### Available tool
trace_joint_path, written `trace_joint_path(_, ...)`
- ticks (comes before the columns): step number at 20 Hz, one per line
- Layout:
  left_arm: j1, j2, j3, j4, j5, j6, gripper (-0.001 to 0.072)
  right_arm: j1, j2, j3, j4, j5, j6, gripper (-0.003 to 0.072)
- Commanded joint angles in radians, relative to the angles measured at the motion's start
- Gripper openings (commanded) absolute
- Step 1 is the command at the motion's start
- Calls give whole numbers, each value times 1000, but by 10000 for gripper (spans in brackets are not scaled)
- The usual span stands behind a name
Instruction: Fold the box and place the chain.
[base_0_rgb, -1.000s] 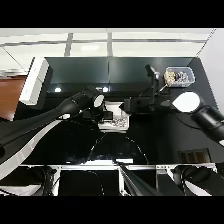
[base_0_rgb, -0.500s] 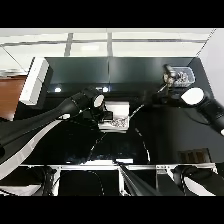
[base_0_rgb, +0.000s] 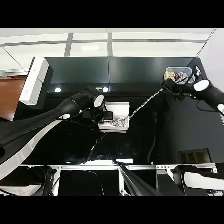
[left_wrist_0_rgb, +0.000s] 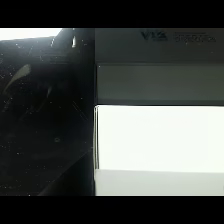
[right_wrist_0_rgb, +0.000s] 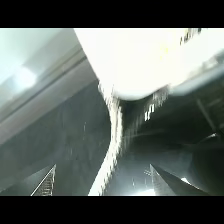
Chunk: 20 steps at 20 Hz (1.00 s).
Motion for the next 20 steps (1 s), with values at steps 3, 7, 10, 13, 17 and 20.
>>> trace_joint_path(3, 0, 0, 1, 0, -4, 0, 31, -21, -191, 192, 49, 58, 2, 554)
trace_joint_path(7, 0, 0, 1, 0, -4, 0, 31, -40, -189, 192, 16, 136, 0, 16)
trace_joint_path(10, 0, 0, 1, 0, -4, 0, 31, -41, -121, 192, 13, 296, -132, 16)
trace_joint_path(13, 0, 0, 1, 0, -1, 0, 31, -14, 89, 182, -90, 519, -234, 15)
trace_joint_path(17, 0, 0, 1, 0, -5, 0, 31, 49, 517, 164, -75, 583, -231, 15)
trace_joint_path(20, 0, 0, 1, 0, -4, 0, 31, 74, 753, 166, 2, 594, -183, 15)
